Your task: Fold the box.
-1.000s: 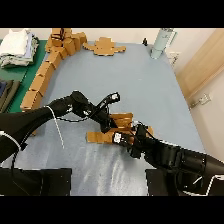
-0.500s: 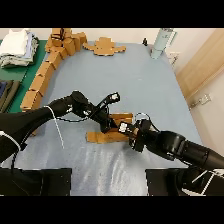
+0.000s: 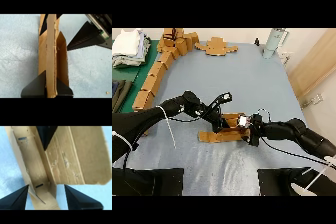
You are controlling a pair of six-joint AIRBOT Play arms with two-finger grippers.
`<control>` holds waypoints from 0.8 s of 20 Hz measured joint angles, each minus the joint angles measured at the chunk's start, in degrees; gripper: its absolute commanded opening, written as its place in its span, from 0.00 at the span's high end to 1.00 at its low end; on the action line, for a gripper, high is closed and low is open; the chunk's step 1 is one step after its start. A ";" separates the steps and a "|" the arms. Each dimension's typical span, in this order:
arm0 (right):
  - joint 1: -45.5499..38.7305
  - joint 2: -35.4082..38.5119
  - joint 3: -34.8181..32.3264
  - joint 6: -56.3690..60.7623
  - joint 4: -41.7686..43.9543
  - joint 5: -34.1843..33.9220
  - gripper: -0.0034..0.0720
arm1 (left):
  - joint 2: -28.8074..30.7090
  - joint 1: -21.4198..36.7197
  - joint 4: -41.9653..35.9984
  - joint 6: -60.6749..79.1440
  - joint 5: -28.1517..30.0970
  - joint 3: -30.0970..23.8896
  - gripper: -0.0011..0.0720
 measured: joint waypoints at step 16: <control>-6.40 -11.78 3.17 -18.03 14.45 -8.13 0.00 | -0.02 0.00 0.00 0.00 -0.11 0.00 0.97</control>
